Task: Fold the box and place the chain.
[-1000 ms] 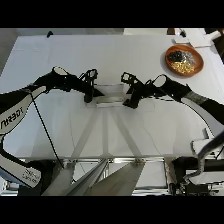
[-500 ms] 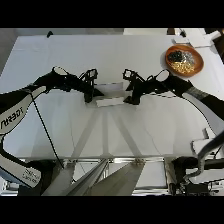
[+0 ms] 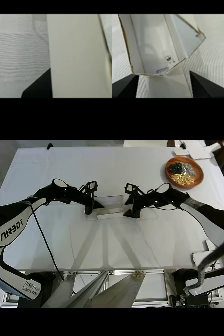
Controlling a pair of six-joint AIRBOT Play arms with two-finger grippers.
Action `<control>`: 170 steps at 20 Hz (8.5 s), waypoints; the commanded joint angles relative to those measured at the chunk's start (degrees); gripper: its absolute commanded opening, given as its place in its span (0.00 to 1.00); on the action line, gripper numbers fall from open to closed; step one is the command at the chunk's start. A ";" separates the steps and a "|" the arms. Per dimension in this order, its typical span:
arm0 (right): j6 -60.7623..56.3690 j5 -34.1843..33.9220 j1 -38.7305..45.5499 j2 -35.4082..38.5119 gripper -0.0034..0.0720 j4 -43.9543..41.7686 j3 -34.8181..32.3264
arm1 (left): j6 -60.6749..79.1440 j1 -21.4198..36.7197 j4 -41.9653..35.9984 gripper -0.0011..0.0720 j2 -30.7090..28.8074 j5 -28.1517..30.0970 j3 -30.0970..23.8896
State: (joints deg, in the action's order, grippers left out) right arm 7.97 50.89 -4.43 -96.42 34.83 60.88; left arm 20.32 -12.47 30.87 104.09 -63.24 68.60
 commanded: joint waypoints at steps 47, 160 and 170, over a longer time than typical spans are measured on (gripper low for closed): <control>11.63 11.28 1.86 -7.54 0.97 -5.92 7.74 | -0.02 -0.02 -0.02 0.03 0.00 0.04 -0.02; 12.02 8.66 -0.15 -7.34 0.74 -6.36 4.76 | -33.79 -0.92 4.31 0.20 -19.87 -27.52 -0.02; 12.02 8.66 -0.15 -7.34 0.74 -6.36 4.76 | -33.70 -1.33 4.72 0.03 -12.31 9.86 -0.02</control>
State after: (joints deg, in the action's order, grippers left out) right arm 19.99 59.57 -4.54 -103.79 28.49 65.67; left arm -12.97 -13.72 35.48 88.42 -63.29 68.51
